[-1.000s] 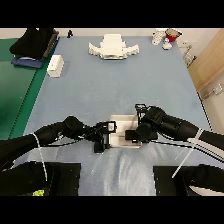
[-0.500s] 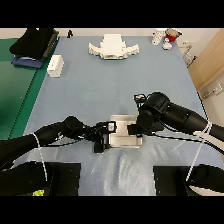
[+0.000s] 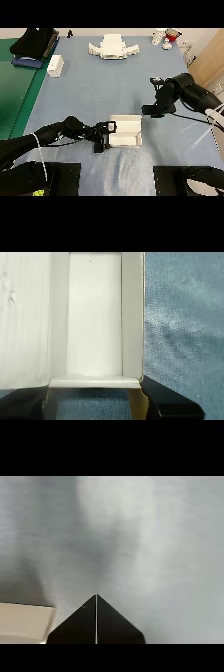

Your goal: Fold the box.

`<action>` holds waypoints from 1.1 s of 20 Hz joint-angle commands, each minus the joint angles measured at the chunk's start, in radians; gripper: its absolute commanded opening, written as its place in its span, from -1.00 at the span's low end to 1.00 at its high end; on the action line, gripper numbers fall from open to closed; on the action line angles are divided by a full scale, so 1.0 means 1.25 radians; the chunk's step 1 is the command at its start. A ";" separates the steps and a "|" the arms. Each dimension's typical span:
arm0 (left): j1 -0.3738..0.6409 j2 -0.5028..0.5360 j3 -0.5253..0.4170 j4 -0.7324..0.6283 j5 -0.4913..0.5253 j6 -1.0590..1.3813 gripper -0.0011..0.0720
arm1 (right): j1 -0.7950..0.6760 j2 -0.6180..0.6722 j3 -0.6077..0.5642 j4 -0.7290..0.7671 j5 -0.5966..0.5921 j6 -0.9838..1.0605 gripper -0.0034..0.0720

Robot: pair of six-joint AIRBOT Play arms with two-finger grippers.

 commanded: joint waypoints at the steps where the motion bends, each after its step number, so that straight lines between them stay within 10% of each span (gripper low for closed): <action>1: 0.000 0.000 0.000 0.000 0.000 0.000 0.47 | -0.156 -0.090 0.001 0.494 0.066 -0.428 -0.91; 4: 0.000 0.000 0.000 0.000 0.000 0.000 0.47 | -0.182 -0.179 0.001 0.675 -0.088 -0.617 -0.91; 11: 0.000 0.000 0.000 0.000 0.000 0.000 0.47 | -0.146 -0.183 -0.017 0.675 -0.244 -0.710 -0.91; 16: 0.000 0.000 0.000 0.000 0.000 0.000 0.47 | -0.142 -0.029 -0.173 0.669 -0.096 -0.746 -0.91; 22: 0.000 0.000 0.000 0.000 0.000 0.000 0.47 | -0.002 0.255 -0.413 0.666 0.305 -0.824 -0.91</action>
